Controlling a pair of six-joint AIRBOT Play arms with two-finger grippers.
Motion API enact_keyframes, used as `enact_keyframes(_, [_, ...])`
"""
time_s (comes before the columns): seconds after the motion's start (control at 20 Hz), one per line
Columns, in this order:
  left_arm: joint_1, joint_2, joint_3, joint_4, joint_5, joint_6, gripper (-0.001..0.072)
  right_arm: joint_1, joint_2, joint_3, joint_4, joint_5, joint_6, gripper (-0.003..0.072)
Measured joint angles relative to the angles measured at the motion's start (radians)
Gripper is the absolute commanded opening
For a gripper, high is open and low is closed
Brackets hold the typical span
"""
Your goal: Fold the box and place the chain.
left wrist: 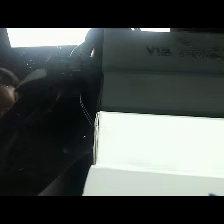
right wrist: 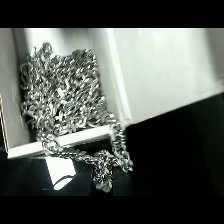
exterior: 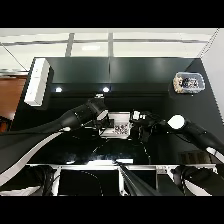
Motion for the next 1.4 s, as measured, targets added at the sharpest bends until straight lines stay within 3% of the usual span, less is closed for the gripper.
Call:
enact_keyframes(0.3, [0.000,0.000,0.000,-0.001,0.000,-0.001,0.0030,-0.003,0.174,0.117,-0.054,0.168,0.348,0.0017])
enact_keyframes(0.45, [0.000,0.000,0.000,-0.002,0.000,-0.001,0.0030,0.005,0.197,0.164,0.013,0.233,0.490,0.0024])
enact_keyframes(0.55, [0.000,0.000,0.000,-0.003,0.000,-0.001,0.0030,0.024,0.182,0.171,0.054,0.238,0.561,0.0298])
enact_keyframes(0.8, [-0.001,0.000,0.000,-0.004,0.001,-0.001,0.0031,-0.006,0.158,0.185,0.025,0.230,0.675,0.0299])
enact_keyframes(1.0, [-0.001,0.000,0.000,-0.004,0.003,-0.001,0.0032,-0.144,0.213,0.224,-0.037,0.319,0.702,0.0298])
enact_keyframes(1.05, [-0.001,0.000,0.000,-0.004,0.005,-0.002,0.0059,-0.184,0.232,0.231,-0.053,0.347,0.706,0.0298])
enact_keyframes(1.15, [0.000,0.001,-0.001,-0.006,0.008,-0.003,0.0481,-0.270,0.267,0.240,-0.079,0.405,0.713,0.0298])
enact_keyframes(1.2, [-0.001,0.007,0.000,-0.007,0.009,-0.010,0.0557,-0.307,0.279,0.243,-0.087,0.431,0.715,0.0298])
enact_keyframes(1.4, [-0.001,0.066,0.000,-0.004,0.014,-0.005,0.0557,-0.408,0.304,0.249,-0.103,0.495,0.720,0.0298])
